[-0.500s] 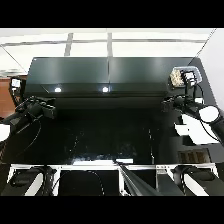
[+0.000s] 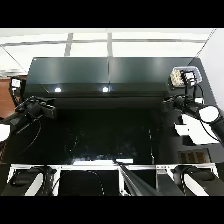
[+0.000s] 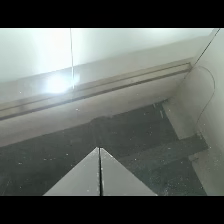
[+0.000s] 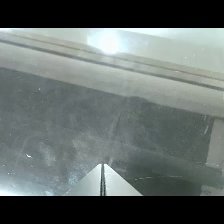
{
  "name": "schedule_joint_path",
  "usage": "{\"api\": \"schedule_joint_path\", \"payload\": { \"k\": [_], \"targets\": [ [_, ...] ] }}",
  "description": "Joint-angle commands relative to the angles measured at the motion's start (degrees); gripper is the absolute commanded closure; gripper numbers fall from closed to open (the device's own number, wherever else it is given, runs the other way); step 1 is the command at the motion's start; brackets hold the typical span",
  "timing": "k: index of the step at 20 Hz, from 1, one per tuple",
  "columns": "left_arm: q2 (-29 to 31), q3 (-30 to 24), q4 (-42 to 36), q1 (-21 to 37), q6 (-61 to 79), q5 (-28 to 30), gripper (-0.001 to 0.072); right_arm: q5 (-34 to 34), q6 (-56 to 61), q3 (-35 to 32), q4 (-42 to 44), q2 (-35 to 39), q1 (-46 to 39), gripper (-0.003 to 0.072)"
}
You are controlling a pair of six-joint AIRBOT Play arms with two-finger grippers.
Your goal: Fold the box and place the chain.
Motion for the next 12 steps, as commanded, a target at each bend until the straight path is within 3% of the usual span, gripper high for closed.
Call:
{"api": "schedule_joint_path", "payload": {
  "k": [1,4,7,8,9,10,11,12],
  "targets": [
    [-0.1,0.0,-0.1,0.0,0.0,0.6,0.0679,0.0,0.0,0.0,0.0,0.0,0.1,0.066],
    [-1.9,0.0,-3.7,0.0,0.0,10.4,0.0679,-0.1,0.0,0.0,0.5,0.0,0.1,0.066],
    [-3.6,0.0,-9.2,0.0,0.0,11.3,0.0679,-2.7,-0.1,0.0,12.7,-0.1,0.1,0.066],
    [-4.3,0.0,-11.4,0.0,0.0,11.3,0.0677,-4.8,-0.1,0.0,14.2,-0.1,0.2,0.0629],
    [-5.3,0.0,-13.6,0.0,0.0,10.8,0.0573,-5.6,0.0,0.0,13.8,-0.1,0.1,0.023],
    [-6.3,0.0,-14.8,-0.2,0.0,9.7,0.0155,-5.6,0.0,0.0,13.3,-0.1,-0.2,-0.0021],
    [-7.1,0.1,-14.8,-0.4,0.0,8.2,0.0,-4.9,0.8,0.1,12.5,-0.1,-1.5,-0.0021],
    [-7.8,0.2,-14.7,-0.4,0.0,5.3,-0.0002,-2.6,2.8,0.7,11.3,-0.1,-3.8,-0.0021]
  ]
}}
